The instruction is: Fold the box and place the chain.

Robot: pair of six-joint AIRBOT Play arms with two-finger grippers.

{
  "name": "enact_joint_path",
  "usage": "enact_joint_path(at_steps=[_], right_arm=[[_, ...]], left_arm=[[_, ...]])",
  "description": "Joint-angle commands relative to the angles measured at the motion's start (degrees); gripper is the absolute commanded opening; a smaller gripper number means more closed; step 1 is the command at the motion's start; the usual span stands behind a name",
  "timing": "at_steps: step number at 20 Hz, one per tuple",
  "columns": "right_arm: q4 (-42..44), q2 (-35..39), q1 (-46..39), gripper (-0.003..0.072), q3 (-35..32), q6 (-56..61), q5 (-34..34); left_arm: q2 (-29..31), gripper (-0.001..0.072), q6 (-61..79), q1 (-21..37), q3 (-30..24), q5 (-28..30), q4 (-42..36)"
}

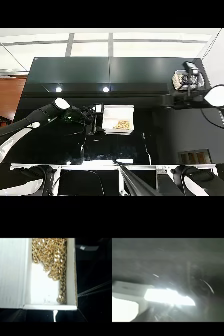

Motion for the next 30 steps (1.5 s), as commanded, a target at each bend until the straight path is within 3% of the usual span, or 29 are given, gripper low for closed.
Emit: enact_joint_path(at_steps=[1,4,6,15,21,26,30], right_arm=[[6.95,-5.64,5.22,0.0712,-1.18,-3.56,-14.27],[13.88,-11.19,7.58,0.0712,-0.37,-15.76,-22.10],[19.21,-13.27,8.35,0.0711,0.26,-23.63,-21.38],[19.93,-13.27,11.91,0.0710,1.05,-59.91,-4.72],[19.47,-13.05,11.93,0.0710,4.00,-65.00,9.11],[19.52,-13.05,12.07,0.0710,3.98,-67.60,8.37],[19.74,-13.55,13.51,0.0710,1.79,-69.35,2.10]], left_arm=[[-0.02,0.0464,-0.02,-0.02,0.07,0.07,0.00],[-0.02,0.0464,-0.02,-0.02,0.07,0.07,0.00],[-0.02,0.0464,-0.02,-0.02,0.07,-0.11,0.00],[-0.02,0.0464,-0.02,-0.02,0.07,-0.15,-0.02],[-0.02,0.0464,-0.02,-0.02,0.07,-0.17,-0.02],[-0.02,0.0464,-0.02,-0.02,0.07,-0.15,-0.02],[-0.02,0.0464,-0.02,-0.02,0.07,-0.15,-0.24]])
